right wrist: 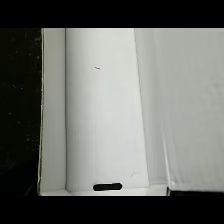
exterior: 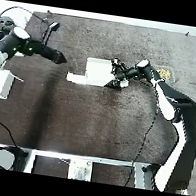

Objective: Fold the box and place the chain.

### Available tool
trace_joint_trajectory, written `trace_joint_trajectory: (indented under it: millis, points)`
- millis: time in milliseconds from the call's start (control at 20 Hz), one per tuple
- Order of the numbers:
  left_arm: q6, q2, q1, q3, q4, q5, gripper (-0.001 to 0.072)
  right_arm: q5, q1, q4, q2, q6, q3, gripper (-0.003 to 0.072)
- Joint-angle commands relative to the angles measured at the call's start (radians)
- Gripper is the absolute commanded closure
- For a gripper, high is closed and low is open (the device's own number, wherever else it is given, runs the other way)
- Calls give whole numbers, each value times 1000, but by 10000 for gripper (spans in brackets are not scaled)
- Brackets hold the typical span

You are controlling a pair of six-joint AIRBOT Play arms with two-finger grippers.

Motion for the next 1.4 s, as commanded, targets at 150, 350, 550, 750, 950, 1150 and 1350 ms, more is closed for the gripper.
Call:
trace_joint_trajectory:
  millis: [150,350,550,750,950,1150,1350]
  points:
    - [-213,18,102,-171,-33,10,704,0,0,0,0,0,0,260]
    - [-213,-5,116,-209,-94,18,704,1,0,0,0,0,0,260]
    - [-256,-77,42,-209,-147,69,705,0,0,0,0,0,0,260]
    - [-253,-132,37,-209,-196,97,704,0,0,0,0,0,0,260]
    - [-246,-146,37,-209,-204,146,704,0,0,0,0,0,0,260]
    - [-196,-184,4,-209,-307,106,704,0,0,0,0,0,0,260]
    - [-186,-187,-77,-209,-352,140,699,0,0,0,0,0,0,260]
